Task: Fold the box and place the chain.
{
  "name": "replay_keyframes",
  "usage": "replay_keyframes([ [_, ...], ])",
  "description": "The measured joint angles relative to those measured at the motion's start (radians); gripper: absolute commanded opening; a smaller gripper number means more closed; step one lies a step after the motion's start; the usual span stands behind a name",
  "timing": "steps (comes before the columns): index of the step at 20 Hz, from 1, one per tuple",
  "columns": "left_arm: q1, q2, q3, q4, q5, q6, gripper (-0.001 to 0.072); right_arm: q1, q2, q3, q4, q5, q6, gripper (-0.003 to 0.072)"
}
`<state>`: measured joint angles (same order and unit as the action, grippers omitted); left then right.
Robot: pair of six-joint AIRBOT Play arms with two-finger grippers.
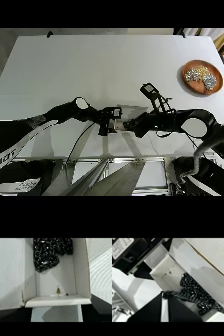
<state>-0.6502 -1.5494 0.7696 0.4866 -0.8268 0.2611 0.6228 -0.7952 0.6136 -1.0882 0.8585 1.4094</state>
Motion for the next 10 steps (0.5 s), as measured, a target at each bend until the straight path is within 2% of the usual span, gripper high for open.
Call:
replay_keyframes([
  [1, 0.000, 0.000, 0.000, 0.000, 0.000, 0.000, 0.0397, 0.000, -0.005, 0.000, -0.008, 0.007, 0.000, 0.0257],
  [2, 0.000, 0.000, 0.000, 0.000, 0.000, 0.000, 0.0397, 0.000, -0.007, 0.000, -0.016, 0.011, 0.000, 0.0270],
  [3, 0.000, 0.000, 0.000, 0.000, 0.000, 0.000, 0.0397, -0.004, -0.008, 0.002, -0.022, 0.014, 0.000, 0.0264],
  [5, 0.000, 0.000, 0.000, 0.000, 0.000, 0.000, 0.0397, -0.024, -0.004, 0.025, -0.034, 0.019, 0.003, 0.0168],
  [10, 0.000, 0.000, 0.000, 0.000, 0.000, 0.000, 0.0397, -0.201, 0.006, 0.157, -0.156, 0.125, 0.033, 0.0160],
])
